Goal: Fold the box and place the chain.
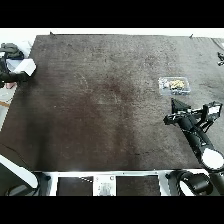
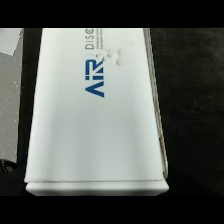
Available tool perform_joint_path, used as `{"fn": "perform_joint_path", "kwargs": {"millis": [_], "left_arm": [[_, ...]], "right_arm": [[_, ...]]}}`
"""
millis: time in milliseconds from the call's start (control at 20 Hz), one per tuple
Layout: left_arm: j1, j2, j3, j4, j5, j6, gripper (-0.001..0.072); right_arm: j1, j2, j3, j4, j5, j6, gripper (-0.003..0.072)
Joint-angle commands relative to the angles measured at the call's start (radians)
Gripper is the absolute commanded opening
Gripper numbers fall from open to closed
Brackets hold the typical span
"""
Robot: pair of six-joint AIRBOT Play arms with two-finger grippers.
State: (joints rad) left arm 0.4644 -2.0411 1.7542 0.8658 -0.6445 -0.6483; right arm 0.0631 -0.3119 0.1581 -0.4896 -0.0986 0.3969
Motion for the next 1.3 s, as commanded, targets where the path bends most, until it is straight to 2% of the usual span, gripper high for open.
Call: {"fn": "perform_joint_path", "kwargs": {"millis": [0, 350, 400, 450, 700, 900, 1050, 1100, 1150, 1200, 1250], "left_arm": [[0.000, -0.015, 0.000, 0.013, 0.026, -0.005, 0.0012], [0.000, -0.047, 0.000, 0.014, -0.003, -0.005, 0.0022], [0.000, -0.047, 0.001, 0.014, -0.001, -0.005, 0.0333], [0.000, -0.047, 0.001, 0.013, 0.012, -0.006, 0.0720], [0.000, -0.044, 0.054, 0.013, -0.040, -0.006, 0.0716], [0.000, -0.043, 0.188, 0.013, -0.189, -0.007, 0.0716], [0.000, -0.037, 0.330, 0.005, -0.332, -0.010, 0.0716], [0.000, -0.012, 0.338, -0.009, -0.340, -0.010, 0.0714], [0.000, 0.024, 0.337, -0.024, -0.341, -0.010, 0.0673], [0.000, 0.060, 0.337, -0.042, -0.342, -0.010, 0.0539], [0.000, 0.103, 0.337, -0.050, -0.344, -0.009, 0.0461]], "right_arm": [[0.001, 0.001, -0.001, 0.000, 0.000, 0.000, -0.0005], [0.001, 0.001, -0.001, 0.000, 0.000, 0.000, -0.0005], [0.001, 0.001, -0.001, 0.000, 0.000, 0.000, -0.0005], [0.001, 0.001, -0.001, 0.000, 0.000, 0.000, -0.0005], [0.001, 0.001, -0.001, 0.000, 0.000, 0.000, -0.0005], [0.001, 0.001, -0.001, 0.000, 0.000, 0.000, -0.0005], [0.001, 0.001, -0.001, 0.000, 0.000, 0.000, -0.0005], [0.001, 0.001, -0.001, 0.000, 0.000, 0.000, -0.0005], [0.001, 0.001, -0.001, 0.000, 0.000, 0.000, -0.0005], [0.001, 0.001, -0.001, 0.000, 0.000, 0.000, -0.0005], [0.001, 0.001, -0.001, 0.000, 0.000, 0.000, -0.0005]]}}
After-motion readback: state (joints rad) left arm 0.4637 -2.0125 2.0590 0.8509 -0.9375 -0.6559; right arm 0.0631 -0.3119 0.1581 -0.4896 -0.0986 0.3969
